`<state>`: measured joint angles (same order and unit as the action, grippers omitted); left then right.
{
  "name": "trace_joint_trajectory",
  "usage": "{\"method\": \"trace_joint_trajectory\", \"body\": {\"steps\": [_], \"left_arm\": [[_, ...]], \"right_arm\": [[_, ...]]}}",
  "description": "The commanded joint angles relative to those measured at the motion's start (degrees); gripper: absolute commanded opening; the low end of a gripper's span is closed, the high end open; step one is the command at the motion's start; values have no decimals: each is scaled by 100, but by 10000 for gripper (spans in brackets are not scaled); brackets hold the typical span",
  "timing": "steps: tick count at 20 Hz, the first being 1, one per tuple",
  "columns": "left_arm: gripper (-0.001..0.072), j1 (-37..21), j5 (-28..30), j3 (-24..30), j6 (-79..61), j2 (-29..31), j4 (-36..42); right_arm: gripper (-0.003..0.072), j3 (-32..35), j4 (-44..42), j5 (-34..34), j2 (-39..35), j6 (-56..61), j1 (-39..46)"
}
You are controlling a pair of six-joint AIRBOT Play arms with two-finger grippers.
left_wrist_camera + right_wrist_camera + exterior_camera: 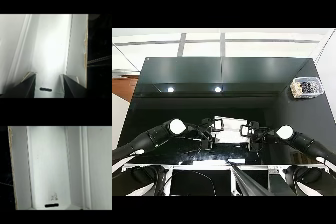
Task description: Fold the box and place the chain.
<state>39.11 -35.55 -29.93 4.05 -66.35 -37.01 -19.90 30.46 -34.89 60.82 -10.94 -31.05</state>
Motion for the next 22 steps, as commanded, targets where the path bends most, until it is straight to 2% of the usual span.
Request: {"method": "trace_joint_trajectory", "body": {"steps": [1,3,5,7,8,9,12,14,17,19,21,22], "left_arm": [[436,4,-61,4,-4,-2,-7],[436,4,-63,4,-4,-2,-9],[223,4,-63,2,-4,-2,-46],[247,4,-61,2,-4,-2,-46],[209,0,-61,0,-2,0,-52],[41,-13,-66,-4,50,31,-157],[32,-177,-101,-4,748,391,-691],[34,-490,-205,-4,1259,848,-870],[34,-1670,-468,2,2616,1451,-894],[34,-2664,-841,2,4461,1521,-855],[33,-3703,-1751,2,6030,1375,-863],[33,-4111,-2118,2,6054,1287,-883]], "right_arm": [[572,2,0,0,4,0,-4],[572,2,0,0,4,2,-4],[572,2,0,0,4,2,-4],[572,2,0,0,4,0,-4],[572,2,0,0,4,2,-4],[572,2,0,0,4,2,-4],[572,2,0,0,4,2,-4],[572,2,0,0,4,2,-4],[572,2,0,0,4,0,-4],[572,2,0,0,4,0,-4],[572,2,0,0,4,0,-4],[572,2,0,0,4,0,-4]]}}
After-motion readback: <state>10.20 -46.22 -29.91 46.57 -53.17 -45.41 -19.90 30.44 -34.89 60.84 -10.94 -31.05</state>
